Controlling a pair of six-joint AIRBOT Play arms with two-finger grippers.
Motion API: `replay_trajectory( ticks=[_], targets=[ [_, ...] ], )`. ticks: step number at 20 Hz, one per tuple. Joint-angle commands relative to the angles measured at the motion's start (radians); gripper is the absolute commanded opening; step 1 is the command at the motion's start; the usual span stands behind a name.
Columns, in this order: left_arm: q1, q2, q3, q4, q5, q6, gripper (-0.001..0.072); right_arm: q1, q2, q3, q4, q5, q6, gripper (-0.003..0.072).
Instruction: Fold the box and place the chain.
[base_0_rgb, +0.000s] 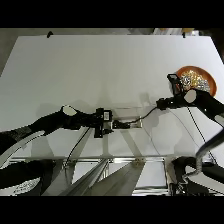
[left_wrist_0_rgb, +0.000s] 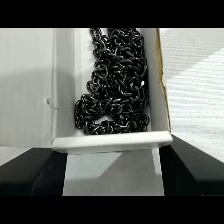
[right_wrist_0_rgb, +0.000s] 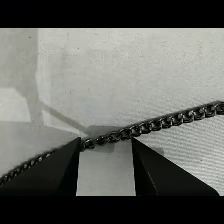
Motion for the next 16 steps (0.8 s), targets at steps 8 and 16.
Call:
replay_trajectory(
  ticks=[8,16],
  targets=[
    [0.000,0.000,0.000,0.000,0.000,0.000,0.0142,0.001,-0.008,-0.001,0.001,0.032,-0.010,0.0057],
    [0.000,0.000,0.000,0.000,0.000,0.000,0.0142,0.001,0.076,-0.001,-0.051,0.077,-0.016,0.0019]
  ],
)
